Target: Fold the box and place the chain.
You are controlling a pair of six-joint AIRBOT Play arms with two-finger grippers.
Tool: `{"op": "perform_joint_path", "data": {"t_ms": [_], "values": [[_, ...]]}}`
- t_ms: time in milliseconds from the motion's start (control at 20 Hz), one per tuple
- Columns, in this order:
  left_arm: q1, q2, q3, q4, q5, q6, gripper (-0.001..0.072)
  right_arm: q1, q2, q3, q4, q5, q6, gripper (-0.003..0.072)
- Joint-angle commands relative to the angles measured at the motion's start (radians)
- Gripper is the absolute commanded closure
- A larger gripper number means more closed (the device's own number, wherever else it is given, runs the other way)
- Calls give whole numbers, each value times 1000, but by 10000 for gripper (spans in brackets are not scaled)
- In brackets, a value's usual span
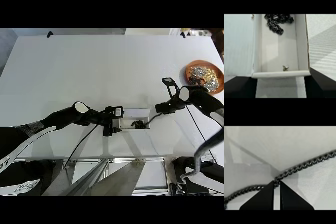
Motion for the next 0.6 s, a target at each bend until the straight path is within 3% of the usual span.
{"op": "perform_joint_path", "data": {"t_ms": [0,300,550], "values": [[0,0,0,0,0,0,500,0,88,1,-3,58,-4,671],[0,0,0,0,0,0,500,0,375,1,44,227,-13,670],[0,0,0,0,0,0,500,0,541,2,252,301,-121,670]]}}
